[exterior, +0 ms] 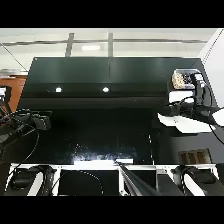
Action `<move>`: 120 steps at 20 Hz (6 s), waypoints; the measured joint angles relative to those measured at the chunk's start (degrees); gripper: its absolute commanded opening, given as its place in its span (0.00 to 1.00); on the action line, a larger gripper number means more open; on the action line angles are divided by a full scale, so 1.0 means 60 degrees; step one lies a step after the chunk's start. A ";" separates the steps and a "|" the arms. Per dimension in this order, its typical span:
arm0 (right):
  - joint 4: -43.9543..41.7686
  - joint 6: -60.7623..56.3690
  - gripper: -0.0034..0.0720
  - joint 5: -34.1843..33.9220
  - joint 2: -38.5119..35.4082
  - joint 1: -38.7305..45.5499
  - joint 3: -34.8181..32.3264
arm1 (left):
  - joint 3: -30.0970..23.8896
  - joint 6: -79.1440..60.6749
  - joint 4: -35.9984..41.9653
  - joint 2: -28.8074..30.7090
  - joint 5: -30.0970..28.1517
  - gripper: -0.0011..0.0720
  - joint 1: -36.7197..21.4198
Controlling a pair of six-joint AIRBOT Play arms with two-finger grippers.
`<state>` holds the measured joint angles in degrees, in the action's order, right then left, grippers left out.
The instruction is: Fold the box and place the chain.
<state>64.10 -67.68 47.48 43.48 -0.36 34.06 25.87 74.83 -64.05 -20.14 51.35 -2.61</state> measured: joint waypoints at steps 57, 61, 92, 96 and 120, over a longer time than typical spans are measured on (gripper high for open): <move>-0.2033 0.2867 0.14 0.6991 0.9912 0.9661 0.6754 | -0.0011 -0.1005 0.3020 -0.1606 -0.2288 0.98 0.0029; -0.2652 0.3534 0.10 0.7202 0.9490 0.9500 0.6535 | -0.0011 -0.1005 0.3024 -0.1606 -0.2291 0.98 0.0029; -0.6317 0.3450 0.10 -0.0765 0.0127 -0.2962 -0.2758 | -0.0219 -0.2131 0.5118 -0.4874 0.1013 0.99 0.0586; -0.6400 0.3348 0.10 -0.1122 0.0109 -0.3333 -0.2812 | -0.0255 -0.3570 0.6291 -0.6779 0.1953 0.99 0.0630; -0.6430 0.3100 0.10 -0.1260 0.0106 -0.3468 -0.2823 | 0.0066 -0.6681 0.7289 -1.0058 0.3326 0.99 0.0583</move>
<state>25.52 -49.08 39.92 44.12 -21.17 17.12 26.26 34.74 -20.32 -80.49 71.31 0.89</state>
